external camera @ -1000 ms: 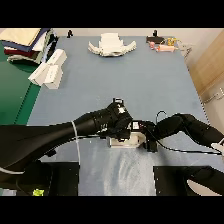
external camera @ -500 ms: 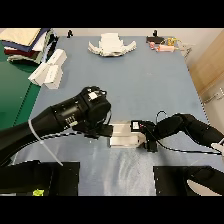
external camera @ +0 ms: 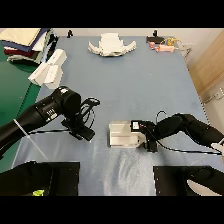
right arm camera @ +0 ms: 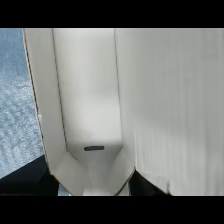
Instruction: Fold the box.
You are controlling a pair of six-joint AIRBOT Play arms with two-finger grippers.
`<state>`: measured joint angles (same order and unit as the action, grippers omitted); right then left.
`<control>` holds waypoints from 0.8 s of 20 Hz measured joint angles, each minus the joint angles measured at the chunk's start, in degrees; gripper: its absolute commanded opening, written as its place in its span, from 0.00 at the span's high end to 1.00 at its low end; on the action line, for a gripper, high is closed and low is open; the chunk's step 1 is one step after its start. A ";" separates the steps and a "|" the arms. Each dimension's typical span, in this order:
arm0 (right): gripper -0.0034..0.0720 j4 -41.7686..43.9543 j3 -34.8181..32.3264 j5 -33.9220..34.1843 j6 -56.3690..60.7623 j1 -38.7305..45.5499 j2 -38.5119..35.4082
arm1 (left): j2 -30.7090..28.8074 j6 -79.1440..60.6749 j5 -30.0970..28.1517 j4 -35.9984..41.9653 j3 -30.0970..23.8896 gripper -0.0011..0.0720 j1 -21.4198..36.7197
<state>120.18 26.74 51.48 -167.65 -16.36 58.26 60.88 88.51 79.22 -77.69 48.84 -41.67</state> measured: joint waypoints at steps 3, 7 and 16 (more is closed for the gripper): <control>0.32 0.00 0.00 0.00 0.00 0.00 0.00 | -1.57 -14.73 -10.43 2.03 -4.42 0.97 0.13; 0.32 0.02 0.00 0.00 0.02 0.00 0.00 | -5.46 -31.56 -23.28 5.55 -10.95 0.97 -2.01; 0.32 0.00 0.00 0.00 0.02 0.00 0.00 | -8.81 -78.82 -40.70 32.22 -25.27 0.04 -1.64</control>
<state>120.18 26.74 51.48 -167.63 -16.36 58.26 52.07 9.69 38.52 -45.47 23.57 -43.31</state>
